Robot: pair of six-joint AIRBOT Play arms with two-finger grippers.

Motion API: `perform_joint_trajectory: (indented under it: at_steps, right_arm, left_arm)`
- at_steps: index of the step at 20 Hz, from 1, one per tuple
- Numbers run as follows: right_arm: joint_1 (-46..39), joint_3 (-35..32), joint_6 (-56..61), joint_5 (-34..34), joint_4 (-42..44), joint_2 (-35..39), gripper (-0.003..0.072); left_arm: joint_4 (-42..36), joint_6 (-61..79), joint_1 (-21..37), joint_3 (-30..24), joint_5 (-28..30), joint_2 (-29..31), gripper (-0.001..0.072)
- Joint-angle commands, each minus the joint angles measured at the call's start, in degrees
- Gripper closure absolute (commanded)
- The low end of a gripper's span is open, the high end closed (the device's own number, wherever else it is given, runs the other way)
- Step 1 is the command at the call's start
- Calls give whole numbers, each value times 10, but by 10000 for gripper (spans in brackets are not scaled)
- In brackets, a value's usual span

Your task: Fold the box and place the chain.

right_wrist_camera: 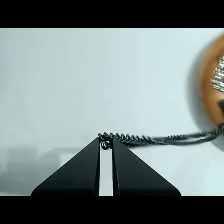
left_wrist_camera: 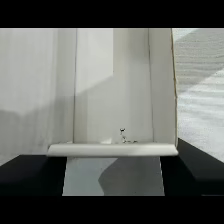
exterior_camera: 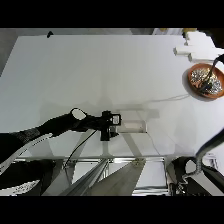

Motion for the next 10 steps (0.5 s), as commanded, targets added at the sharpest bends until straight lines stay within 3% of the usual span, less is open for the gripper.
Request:
perform_joint_trajectory:
  at_steps: [1,5,10]
  right_arm:
    - [88,0,-2,48,17,78,670]
    - [178,0,12,86,9,112,670]
    - [201,-1,16,170,-9,129,670]
  left_arm:
    - [0,0,0,0,0,0,387]
    - [0,0,0,0,0,0,387]
    - [0,0,0,0,0,0,387]
